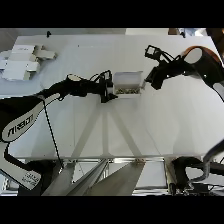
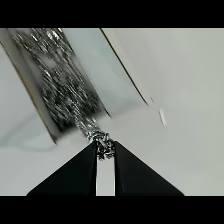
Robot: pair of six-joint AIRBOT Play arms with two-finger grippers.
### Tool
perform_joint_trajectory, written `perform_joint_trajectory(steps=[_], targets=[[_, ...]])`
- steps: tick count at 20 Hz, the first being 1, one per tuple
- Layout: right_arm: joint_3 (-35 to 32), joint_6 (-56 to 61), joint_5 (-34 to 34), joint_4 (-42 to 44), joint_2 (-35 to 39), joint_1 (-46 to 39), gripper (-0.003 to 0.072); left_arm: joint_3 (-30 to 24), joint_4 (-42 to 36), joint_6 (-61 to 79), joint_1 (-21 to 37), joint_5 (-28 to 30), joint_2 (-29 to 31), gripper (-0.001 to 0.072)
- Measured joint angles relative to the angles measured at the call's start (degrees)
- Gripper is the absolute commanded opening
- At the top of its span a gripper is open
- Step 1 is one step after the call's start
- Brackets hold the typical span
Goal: Fold the box and place the chain.
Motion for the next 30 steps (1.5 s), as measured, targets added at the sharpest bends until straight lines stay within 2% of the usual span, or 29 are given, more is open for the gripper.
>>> perform_joint_trajectory(steps=[5,11,12,13,14,18,20,21,26,30], targets=[[0.0,-2.4,-2.4,6.1,0.8,6.3,0.0011,0.0,0.0,0.0,0.0,0.0,0.0,0.0380],[0.0,-1.7,-8.4,7.8,-2.9,11.1,0.0015,0.0,0.0,0.0,0.0,0.0,0.0,0.0380],[0.0,-0.8,-8.9,7.7,-4.0,11.4,0.0055,0.0,0.0,0.0,0.0,0.0,0.0,0.0380],[0.0,-0.1,-9.0,7.4,-5.1,11.6,0.0200,0.0,0.0,0.0,0.0,0.0,0.0,0.0380],[0.0,0.5,-9.0,7.2,-6.1,11.7,0.0315,0.0,0.0,0.0,0.0,0.0,0.0,0.0380],[0.0,1.7,-9.0,7.3,-6.8,11.9,0.0312,0.0,0.0,0.0,0.0,0.0,0.0,0.0380],[0.0,1.8,-9.0,7.7,-5.1,11.5,0.0253,0.0,0.0,0.0,0.0,0.0,0.0,0.0380],[0.0,2.0,-9.0,8.5,-4.0,10.8,0.0253,0.0,0.0,0.0,0.0,0.0,0.0,0.0380],[0.7,2.4,-11.2,22.9,0.0,2.4,0.0254,0.0,0.0,0.0,0.0,0.0,0.0,0.0380],[2.2,6.3,-15.7,27.7,-2.1,-4.4,0.0253,0.0,0.0,0.0,0.0,0.0,0.0,0.0380]])
